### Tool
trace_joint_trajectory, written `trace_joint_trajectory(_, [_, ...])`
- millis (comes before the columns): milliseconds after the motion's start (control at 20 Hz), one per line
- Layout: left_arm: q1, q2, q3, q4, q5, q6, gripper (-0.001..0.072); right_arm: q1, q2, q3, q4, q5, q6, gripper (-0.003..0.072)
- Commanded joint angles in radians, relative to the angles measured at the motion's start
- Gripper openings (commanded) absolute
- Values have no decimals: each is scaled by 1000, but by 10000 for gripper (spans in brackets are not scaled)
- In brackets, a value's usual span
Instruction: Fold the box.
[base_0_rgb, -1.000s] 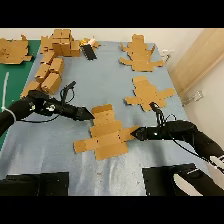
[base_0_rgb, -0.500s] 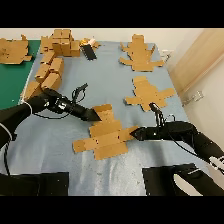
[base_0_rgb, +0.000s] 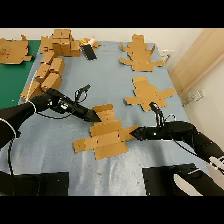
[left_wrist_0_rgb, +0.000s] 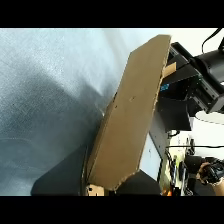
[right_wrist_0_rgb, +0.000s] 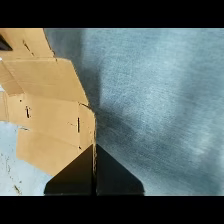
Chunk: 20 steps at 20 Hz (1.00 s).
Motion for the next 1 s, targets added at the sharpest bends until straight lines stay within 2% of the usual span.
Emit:
trace_joint_trajectory(0, [0,-1,1,0,-20,1,154,1,1,0,0,7,6,-3])
trace_joint_trajectory(250, [0,-1,1,1,-22,12,148,1,1,0,0,8,7,-2])
trace_joint_trajectory(300, [0,-1,1,1,-25,20,22,1,1,0,1,8,7,-3])
trace_joint_trajectory(550, [0,-1,1,-5,-30,54,11,1,1,0,1,8,7,1])
trace_joint_trajectory(600, [-5,-1,2,-3,-29,58,11,1,1,0,1,8,7,42])
trace_joint_trajectory(650, [-11,-1,2,-3,-29,85,11,1,1,0,0,12,7,203])
trace_joint_trajectory(700, [-19,-1,4,-3,-26,97,11,0,1,4,-1,22,7,321])
trace_joint_trajectory(800, [-44,0,17,-3,-30,125,11,-1,3,43,-18,52,55,329])
trace_joint_trajectory(950, [-125,36,18,3,18,195,11,-36,23,190,-57,74,85,328])
